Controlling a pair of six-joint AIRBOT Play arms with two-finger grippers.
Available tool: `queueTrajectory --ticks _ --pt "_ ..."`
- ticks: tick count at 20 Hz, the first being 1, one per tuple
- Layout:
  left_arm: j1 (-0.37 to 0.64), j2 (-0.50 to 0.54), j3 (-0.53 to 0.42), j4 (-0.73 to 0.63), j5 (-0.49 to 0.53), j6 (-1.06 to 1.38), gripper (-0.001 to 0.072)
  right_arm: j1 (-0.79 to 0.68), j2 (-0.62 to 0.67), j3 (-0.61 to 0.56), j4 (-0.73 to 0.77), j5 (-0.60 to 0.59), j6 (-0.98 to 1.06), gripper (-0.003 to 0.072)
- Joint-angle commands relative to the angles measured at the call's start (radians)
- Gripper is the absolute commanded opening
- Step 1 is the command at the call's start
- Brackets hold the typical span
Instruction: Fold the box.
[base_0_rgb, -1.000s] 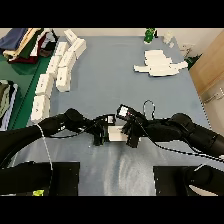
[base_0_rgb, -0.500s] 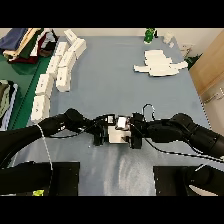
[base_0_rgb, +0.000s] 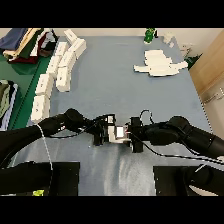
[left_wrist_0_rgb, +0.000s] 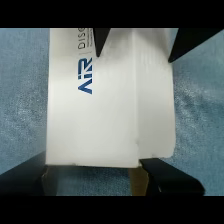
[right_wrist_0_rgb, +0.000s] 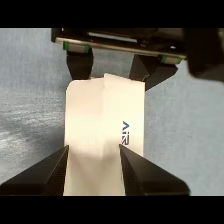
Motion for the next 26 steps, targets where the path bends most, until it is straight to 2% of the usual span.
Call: queueTrajectory --ticks 1,13,22,26 --pt "0.001 0.0 0.0 0.0 0.0 0.0 0.0471 0.003 -0.006 -0.005 -0.058 0.06 -0.004 0.0506" --pt "0.001 0.0 0.0 0.0 0.0 0.0 0.0472 0.003 0.041 -0.002 -0.061 0.07 -0.004 0.0506" --pt "0.001 0.0 0.0 0.0 0.0 0.0 0.0471 0.002 0.047 0.0 -0.135 0.154 0.0 0.0506" --pt "0.001 0.0 0.0 0.0 0.0 0.0 0.0472 0.003 0.064 -0.001 -0.134 0.152 0.0 0.0506"
